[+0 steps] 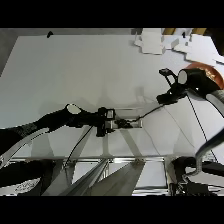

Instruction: Fold the box and place the chain.

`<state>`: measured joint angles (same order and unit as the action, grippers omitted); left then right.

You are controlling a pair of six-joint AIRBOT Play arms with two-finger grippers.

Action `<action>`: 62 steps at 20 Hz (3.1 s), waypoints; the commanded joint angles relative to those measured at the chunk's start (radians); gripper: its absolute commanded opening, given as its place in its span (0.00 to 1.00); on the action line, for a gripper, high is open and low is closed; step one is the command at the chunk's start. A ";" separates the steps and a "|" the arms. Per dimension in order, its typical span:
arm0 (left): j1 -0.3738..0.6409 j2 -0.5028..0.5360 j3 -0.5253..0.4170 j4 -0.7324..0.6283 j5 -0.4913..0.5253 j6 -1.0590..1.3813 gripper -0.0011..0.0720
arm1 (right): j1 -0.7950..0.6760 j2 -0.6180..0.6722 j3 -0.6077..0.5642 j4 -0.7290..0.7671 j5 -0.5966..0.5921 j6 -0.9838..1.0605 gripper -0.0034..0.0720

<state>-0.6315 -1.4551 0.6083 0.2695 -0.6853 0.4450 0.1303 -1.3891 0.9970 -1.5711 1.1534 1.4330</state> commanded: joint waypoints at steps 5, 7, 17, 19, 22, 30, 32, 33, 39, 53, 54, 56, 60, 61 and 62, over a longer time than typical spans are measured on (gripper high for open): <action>0.000 0.001 0.000 0.000 0.000 0.000 0.30 | 0.117 0.306 0.001 0.066 0.146 -0.024 0.06; 0.000 0.001 0.000 0.000 0.000 0.000 0.30 | 0.165 0.380 0.001 0.129 0.198 -0.031 0.06; 0.000 0.001 0.000 0.000 0.000 0.000 0.30 | 0.328 0.562 0.001 0.447 0.198 -0.055 0.06; 0.000 0.001 0.000 0.000 0.000 0.000 0.30 | 0.362 0.562 0.001 0.481 0.139 -0.054 0.06; 0.000 0.001 0.000 0.000 0.000 0.000 0.30 | 0.437 0.562 0.001 0.509 0.055 -0.053 0.06; 0.000 0.001 0.000 0.000 0.000 0.000 0.30 | 0.531 0.442 0.000 0.412 -0.019 -0.042 0.06; 0.000 0.001 0.000 0.000 0.000 0.000 0.30 | 0.531 0.383 0.000 0.354 -0.017 -0.018 0.06; 0.000 0.001 0.000 0.000 0.000 0.000 0.30 | 0.531 0.353 -0.003 0.325 -0.015 -0.008 0.06; 0.000 0.001 0.000 0.000 0.000 0.000 0.30 | 0.512 0.243 -0.019 0.285 -0.024 -0.001 0.31; 0.000 0.001 0.000 0.000 0.000 0.000 0.30 | 0.059 0.139 0.021 0.071 -0.011 0.014 0.18; 0.000 0.001 0.000 0.000 0.000 0.000 0.30 | 0.049 0.114 -0.005 0.050 -0.023 0.015 0.23; 0.000 0.001 0.000 0.000 0.000 0.000 0.30 | 0.046 0.064 -0.039 0.030 -0.030 0.030 0.55; 0.000 0.001 0.000 0.000 0.000 0.000 0.30 | 0.046 -0.008 -0.046 0.030 -0.054 0.037 0.55; 0.000 0.001 0.000 0.000 0.000 0.000 0.30 | 0.046 -0.016 -0.048 0.026 -0.066 0.037 0.52; 0.000 0.001 0.000 0.000 0.000 0.000 0.30 | 0.046 -0.023 -0.048 0.027 -0.075 0.037 0.48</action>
<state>-0.6315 -1.4551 0.6083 0.2695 -0.6857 0.4450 0.1806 -1.3769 0.9588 -1.5265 1.1076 1.4631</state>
